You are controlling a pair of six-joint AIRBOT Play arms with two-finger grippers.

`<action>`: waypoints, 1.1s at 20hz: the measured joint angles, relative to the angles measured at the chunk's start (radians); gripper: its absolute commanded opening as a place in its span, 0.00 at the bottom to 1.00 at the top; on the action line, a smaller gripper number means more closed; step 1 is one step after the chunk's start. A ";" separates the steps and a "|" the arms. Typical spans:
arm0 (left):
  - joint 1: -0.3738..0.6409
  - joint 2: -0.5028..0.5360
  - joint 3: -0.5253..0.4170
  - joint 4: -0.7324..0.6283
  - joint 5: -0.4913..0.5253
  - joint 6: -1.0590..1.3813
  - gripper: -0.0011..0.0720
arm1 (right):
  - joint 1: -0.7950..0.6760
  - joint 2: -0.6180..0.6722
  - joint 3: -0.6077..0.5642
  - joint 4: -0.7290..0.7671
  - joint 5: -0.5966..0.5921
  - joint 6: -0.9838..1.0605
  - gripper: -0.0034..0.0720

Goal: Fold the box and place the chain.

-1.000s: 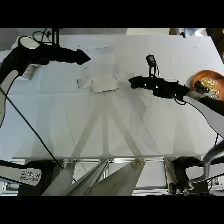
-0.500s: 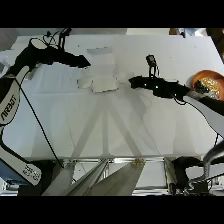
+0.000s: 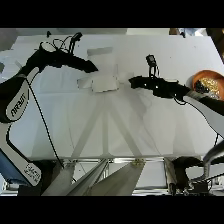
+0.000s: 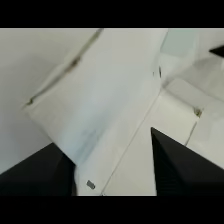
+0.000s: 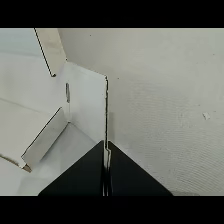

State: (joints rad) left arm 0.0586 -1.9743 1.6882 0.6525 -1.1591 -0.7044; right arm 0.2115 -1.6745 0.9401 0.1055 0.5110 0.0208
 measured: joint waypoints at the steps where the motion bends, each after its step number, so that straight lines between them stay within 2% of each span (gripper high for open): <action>1: -0.003 -0.002 0.001 0.012 -0.009 0.013 0.45 | 0.000 0.000 0.000 0.000 0.000 0.000 0.06; 2: -0.005 -0.002 0.001 0.026 -0.014 0.022 0.38 | 0.000 0.000 0.000 0.000 0.000 0.000 0.06; 3: -0.007 -0.004 0.001 0.037 -0.014 0.031 0.36 | 0.000 0.000 0.000 0.000 0.000 0.000 0.06; 5: -0.008 -0.004 0.001 0.055 -0.012 0.053 0.09 | 0.000 0.000 0.000 0.000 0.000 0.000 0.06; 6: -0.010 -0.005 0.001 0.059 -0.011 0.072 0.03 | 0.000 0.000 0.000 0.001 0.000 0.000 0.06; 22: -0.035 -0.005 0.001 0.116 -0.011 0.155 0.03 | 0.000 0.000 0.001 0.001 -0.001 0.000 0.06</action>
State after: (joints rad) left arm 0.0238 -1.9793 1.6894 0.7681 -1.1698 -0.5491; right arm 0.2115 -1.6745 0.9409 0.1062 0.5102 0.0208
